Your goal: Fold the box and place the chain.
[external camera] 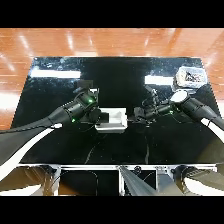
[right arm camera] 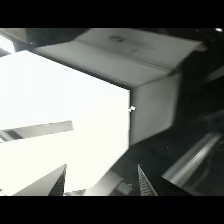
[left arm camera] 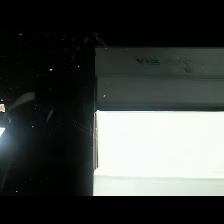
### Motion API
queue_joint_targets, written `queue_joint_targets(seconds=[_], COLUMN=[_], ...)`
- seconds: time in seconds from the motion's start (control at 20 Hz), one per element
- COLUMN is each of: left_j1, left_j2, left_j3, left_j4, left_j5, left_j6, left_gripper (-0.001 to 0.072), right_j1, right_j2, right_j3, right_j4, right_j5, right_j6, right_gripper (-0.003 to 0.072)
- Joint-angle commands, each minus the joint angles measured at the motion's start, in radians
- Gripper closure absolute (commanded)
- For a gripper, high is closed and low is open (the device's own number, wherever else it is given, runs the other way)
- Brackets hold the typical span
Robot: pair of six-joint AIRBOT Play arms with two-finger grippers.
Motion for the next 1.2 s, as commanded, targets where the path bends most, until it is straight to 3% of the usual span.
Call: queue_joint_targets(seconds=[0.0,0.25,0.35,0.55,0.7,0.8,1.1,1.15], left_j1=[0.000,0.000,0.000,0.000,0.000,0.000,0.000,0.000], left_j2=[-0.001,-0.001,-0.001,-0.001,-0.001,-0.001,-0.001,-0.001], left_j3=[0.000,0.000,0.000,0.000,0.000,0.000,0.000,0.000], left_j4=[-0.001,-0.001,-0.001,0.000,-0.001,-0.001,0.000,0.000], left_j5=[0.000,0.000,0.000,0.000,0.000,0.000,-0.003,-0.003], left_j6=[0.000,0.000,0.000,0.000,0.000,0.000,0.000,0.000], left_gripper=[0.0690,0.0690,0.0690,0.0690,0.0690,0.0690,0.0690,0.0690], right_j1=[0.010,0.096,0.154,0.313,0.434,0.488,0.519,0.521], right_j2=[0.002,0.002,0.002,0.002,0.002,0.002,-0.003,-0.008], right_j3=[0.015,0.021,0.036,0.126,0.191,0.210,0.212,0.214], right_j4=[0.039,0.025,-0.053,-0.404,-0.735,-0.863,-0.938,-0.938], right_j5=[0.014,-0.065,-0.130,-0.211,-0.215,-0.207,-0.224,-0.220], right_j6=[0.008,0.042,0.127,0.432,0.702,0.842,0.990,0.991], right_gripper=[0.0144,0.0145,0.0144,0.0144,0.0145,0.0144,0.0146,0.0174])
